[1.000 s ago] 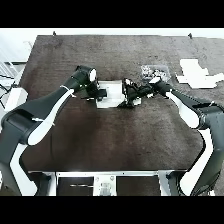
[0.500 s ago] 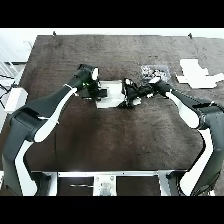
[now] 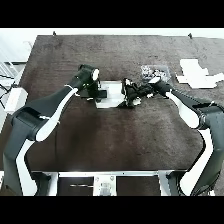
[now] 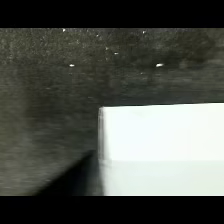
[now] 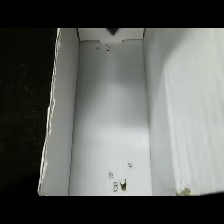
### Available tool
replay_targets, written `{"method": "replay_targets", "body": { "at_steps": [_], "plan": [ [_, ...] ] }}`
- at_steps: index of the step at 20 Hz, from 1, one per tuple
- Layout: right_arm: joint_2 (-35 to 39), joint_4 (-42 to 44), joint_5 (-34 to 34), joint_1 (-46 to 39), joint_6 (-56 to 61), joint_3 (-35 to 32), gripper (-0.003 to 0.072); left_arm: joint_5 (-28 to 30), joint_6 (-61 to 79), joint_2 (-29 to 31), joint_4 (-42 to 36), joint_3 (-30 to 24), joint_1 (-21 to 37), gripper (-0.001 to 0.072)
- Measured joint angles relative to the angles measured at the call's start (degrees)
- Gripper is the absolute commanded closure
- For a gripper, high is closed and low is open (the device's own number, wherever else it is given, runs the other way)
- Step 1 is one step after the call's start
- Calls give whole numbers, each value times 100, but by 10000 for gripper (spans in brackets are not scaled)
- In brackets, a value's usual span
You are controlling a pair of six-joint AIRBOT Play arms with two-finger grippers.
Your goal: Fold the box and place the chain.
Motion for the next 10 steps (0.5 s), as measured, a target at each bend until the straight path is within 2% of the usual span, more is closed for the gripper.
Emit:
{"method": "replay_targets", "body": {
  "at_steps": [4, 10],
  "plan": [
    [0, 4, -11, -4, 4, 0, 99, -101, 328, 39, -103, 219, -7, 325],
    [0, 13, -7, -4, 4, 0, 99, -293, 599, 404, -160, 374, 11, 327]
  ]
}}
